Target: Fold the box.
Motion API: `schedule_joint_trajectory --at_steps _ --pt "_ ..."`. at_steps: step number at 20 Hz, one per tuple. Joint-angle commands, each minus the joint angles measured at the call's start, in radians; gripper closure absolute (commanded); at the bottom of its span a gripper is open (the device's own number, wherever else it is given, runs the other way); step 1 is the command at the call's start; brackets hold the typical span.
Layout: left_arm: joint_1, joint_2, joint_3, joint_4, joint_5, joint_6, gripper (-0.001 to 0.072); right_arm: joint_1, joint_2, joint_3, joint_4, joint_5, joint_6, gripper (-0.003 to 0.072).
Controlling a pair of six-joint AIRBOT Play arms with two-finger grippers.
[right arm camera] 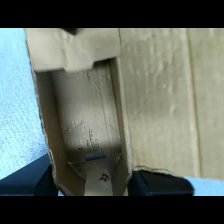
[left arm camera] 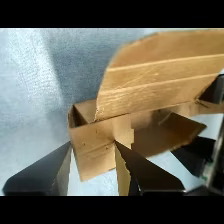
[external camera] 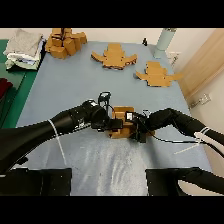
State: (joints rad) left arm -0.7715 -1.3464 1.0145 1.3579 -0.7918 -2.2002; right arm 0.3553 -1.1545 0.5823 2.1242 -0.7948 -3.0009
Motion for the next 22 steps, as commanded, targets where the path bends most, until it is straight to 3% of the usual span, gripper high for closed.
schedule_joint_trajectory --at_steps 1,9,17,22 --pt "-0.021 -0.066 0.063 0.068 -0.085 -0.061 0.0288 0.0 0.001 0.0 0.0 0.0 0.0 0.0185" --pt "-0.027 -0.117 0.122 0.087 -0.154 -0.061 0.0288 0.0 0.001 0.0 0.0 0.0 0.0 0.0185" --pt "-0.039 -0.231 0.242 0.082 -0.307 -0.06 0.0288 0.0 0.001 0.0 0.0 0.0 0.0 0.0185" --pt "-0.039 -0.256 0.245 0.071 -0.298 -0.06 0.0288 0.0 0.001 0.0 0.0 0.0 0.0 0.0185"
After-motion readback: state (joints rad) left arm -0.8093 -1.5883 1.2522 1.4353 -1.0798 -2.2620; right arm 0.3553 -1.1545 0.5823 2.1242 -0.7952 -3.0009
